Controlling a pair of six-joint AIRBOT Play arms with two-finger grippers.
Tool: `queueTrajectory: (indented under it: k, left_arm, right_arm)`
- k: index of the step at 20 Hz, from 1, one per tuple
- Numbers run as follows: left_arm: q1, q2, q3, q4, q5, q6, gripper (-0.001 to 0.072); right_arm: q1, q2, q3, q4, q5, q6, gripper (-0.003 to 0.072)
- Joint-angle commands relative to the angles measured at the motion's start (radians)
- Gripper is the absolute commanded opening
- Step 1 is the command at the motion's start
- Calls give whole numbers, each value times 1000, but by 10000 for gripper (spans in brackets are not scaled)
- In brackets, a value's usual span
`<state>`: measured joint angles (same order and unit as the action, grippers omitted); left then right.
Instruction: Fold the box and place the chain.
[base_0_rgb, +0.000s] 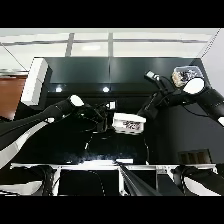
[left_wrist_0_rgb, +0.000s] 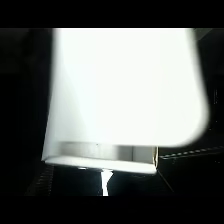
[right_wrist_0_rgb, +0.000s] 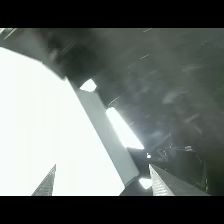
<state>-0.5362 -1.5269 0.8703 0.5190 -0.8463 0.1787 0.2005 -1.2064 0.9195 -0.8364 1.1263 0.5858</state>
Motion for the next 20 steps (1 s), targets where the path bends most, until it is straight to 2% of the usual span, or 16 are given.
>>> queueTrajectory:
  k: [1, 15, 17, 18, 20]
  left_arm:
    - [0, -1, 1, 0, 0, 0, 395]
    - [0, -1, 1, 0, 0, 0, 395]
    - [0, -1, 1, 0, 0, 0, 395]
    - [0, -1, 1, 0, 0, 0, 395]
    - [0, -1, 1, 0, 0, 0, 396]
  right_arm:
    - [24, 0, -26, -3, 70, -145, 672]
    - [77, 1, -37, -35, 66, -195, 670]
    - [83, 1, -37, -37, 56, -195, 478]
    - [83, 1, -37, -37, 56, -195, 476]
    - [83, 1, -37, -36, 61, -193, 329]
